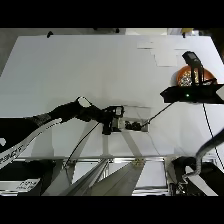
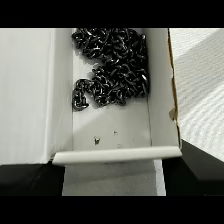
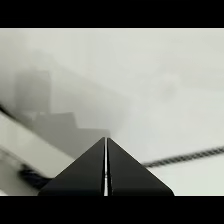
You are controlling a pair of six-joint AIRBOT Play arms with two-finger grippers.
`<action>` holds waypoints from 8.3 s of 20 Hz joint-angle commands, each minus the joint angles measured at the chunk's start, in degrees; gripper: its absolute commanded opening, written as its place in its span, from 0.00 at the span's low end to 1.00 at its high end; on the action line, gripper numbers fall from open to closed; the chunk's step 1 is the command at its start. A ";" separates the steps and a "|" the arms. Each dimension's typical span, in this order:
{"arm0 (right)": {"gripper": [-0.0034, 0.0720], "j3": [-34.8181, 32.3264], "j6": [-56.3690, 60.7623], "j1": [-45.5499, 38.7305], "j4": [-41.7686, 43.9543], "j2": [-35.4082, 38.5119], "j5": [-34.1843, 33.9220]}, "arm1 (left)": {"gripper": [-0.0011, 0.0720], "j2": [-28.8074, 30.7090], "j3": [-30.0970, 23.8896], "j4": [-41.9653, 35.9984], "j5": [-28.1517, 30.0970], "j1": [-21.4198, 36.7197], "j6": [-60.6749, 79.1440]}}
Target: Fold the box and place the chain.
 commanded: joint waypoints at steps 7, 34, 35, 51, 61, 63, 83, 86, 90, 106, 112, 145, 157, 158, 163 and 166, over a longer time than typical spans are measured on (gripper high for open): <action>0.47 -5.01 10.19 0.09 -15.74 -13.88 -4.55 | 0.20 0.04 0.04 0.00 0.02 0.02 0.02; 0.07 -5.81 18.40 3.87 -24.59 -18.95 -4.42 | 0.20 0.04 0.04 0.02 0.00 0.02 0.02; 0.07 -5.81 18.40 3.87 -24.57 -17.14 -3.89 | 0.20 0.04 0.04 0.02 0.02 0.02 0.00; 0.31 -12.72 20.17 3.87 -24.79 -0.09 -7.30 | 0.20 0.04 0.04 0.00 0.02 0.02 0.02; 0.31 -14.14 24.72 2.19 -30.82 -12.35 -14.78 | 0.20 0.04 0.04 0.02 0.00 0.02 0.00; 0.31 -14.14 24.70 2.19 -30.82 -12.41 -16.50 | 0.20 0.02 0.04 0.02 0.00 0.02 0.00; 0.07 -14.08 24.28 2.21 -28.30 3.08 -8.70 | 0.20 0.04 0.04 0.02 0.00 0.02 0.02; 0.07 -14.08 17.70 2.21 -17.03 10.86 -0.81 | 0.20 0.02 0.04 0.00 0.00 0.02 0.00; 0.07 -14.08 7.10 2.21 7.56 18.05 9.86 | 0.20 0.04 0.04 0.02 0.00 0.02 0.00; 0.07 -14.08 -2.67 4.26 35.21 21.24 4.59 | 0.20 0.02 0.04 0.02 0.00 0.02 0.00; 0.07 -14.10 -2.38 11.78 26.08 18.78 -3.41 | 0.20 0.02 0.04 0.02 0.00 0.02 0.02; 0.59 8.70 13.88 0.63 -22.51 -25.38 7.10 | 0.20 0.04 0.04 0.02 0.00 0.02 0.00; 0.53 3.30 18.56 0.66 -23.43 -28.37 1.68 | 0.20 0.02 0.04 0.00 0.00 0.02 0.00; 0.50 2.93 18.67 0.66 -23.37 -28.39 0.68 | 0.20 0.04 0.04 0.00 0.00 0.02 0.02; 0.36 2.08 18.69 0.66 -23.08 -28.44 -0.72 | 0.20 0.04 0.04 0.00 0.00 0.02 0.02; 0.16 2.08 18.62 0.66 -23.08 -28.44 -0.79 | 0.20 0.04 0.04 0.00 0.00 0.02 0.00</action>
